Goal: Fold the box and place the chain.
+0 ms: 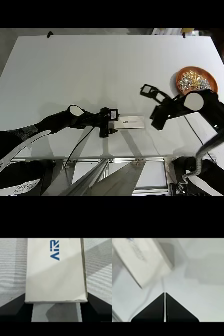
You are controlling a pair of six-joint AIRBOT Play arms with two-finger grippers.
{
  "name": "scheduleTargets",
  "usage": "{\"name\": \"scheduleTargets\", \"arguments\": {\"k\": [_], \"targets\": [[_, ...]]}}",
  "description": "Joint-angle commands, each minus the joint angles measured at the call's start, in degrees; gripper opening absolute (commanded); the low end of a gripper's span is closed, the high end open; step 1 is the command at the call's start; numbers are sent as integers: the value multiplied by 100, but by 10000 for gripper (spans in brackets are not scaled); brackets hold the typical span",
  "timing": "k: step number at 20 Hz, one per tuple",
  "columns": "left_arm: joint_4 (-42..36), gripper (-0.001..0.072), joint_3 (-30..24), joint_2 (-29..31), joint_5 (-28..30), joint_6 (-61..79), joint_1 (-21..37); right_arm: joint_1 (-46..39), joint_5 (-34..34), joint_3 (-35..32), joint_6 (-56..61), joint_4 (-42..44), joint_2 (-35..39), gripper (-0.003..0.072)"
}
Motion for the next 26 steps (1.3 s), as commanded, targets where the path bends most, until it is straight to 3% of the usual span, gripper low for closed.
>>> {"name": "scheduleTargets", "arguments": {"k": [1,3,6,11,22,26], "targets": [[7,363,0,2,-17,2,0,-1132,389,-192,1281,-662,81,17],[4,363,2,4,-17,2,0,-1779,365,-437,1620,-667,81,17],[7,363,2,2,-15,2,0,-2308,874,-505,1849,-662,83,17],[7,363,2,4,-17,2,0,-2420,1753,-505,2256,-629,83,18],[-13,363,2,22,-105,-20,11,-2420,1759,-505,2256,-629,83,18],[291,362,0,498,-7,-688,90,-2420,1759,-505,2256,-629,83,18]]}}
